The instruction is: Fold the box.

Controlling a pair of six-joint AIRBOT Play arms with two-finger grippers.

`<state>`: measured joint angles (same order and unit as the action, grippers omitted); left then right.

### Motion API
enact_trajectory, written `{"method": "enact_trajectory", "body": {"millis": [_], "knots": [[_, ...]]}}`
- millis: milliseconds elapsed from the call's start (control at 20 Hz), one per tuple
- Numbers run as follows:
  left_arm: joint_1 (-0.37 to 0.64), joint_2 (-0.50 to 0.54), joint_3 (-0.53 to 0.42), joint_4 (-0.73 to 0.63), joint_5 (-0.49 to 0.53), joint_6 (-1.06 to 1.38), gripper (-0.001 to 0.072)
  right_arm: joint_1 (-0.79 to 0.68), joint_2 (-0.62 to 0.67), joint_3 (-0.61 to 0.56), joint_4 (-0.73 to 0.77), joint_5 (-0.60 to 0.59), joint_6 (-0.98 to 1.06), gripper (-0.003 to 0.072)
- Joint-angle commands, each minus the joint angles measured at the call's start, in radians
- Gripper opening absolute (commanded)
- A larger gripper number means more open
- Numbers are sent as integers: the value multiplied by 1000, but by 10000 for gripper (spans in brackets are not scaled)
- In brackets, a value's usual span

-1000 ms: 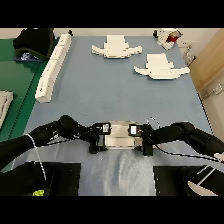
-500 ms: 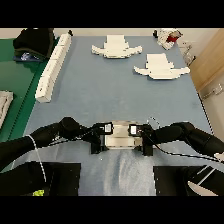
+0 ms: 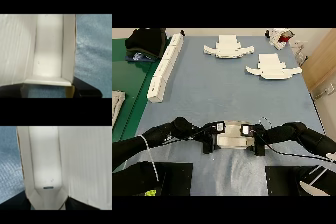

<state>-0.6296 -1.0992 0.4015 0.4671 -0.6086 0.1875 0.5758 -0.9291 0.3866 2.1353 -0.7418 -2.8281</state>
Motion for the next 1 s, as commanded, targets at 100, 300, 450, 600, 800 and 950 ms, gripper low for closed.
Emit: {"method": "enact_trajectory", "body": {"millis": [100,300,450,600,800,950], "knots": [[0,-1,-1,26,-38,10,452,0,0,0,0,0,0,510],[0,-1,0,26,-38,10,452,0,0,0,0,0,0,510],[0,-1,0,26,-38,10,492,0,0,0,0,0,0,510],[0,-1,0,26,-38,10,697,0,0,0,0,0,0,510],[0,-1,0,26,-36,10,697,0,0,0,0,0,0,510],[0,-1,0,23,-26,3,581,0,0,0,0,0,0,510]]}}
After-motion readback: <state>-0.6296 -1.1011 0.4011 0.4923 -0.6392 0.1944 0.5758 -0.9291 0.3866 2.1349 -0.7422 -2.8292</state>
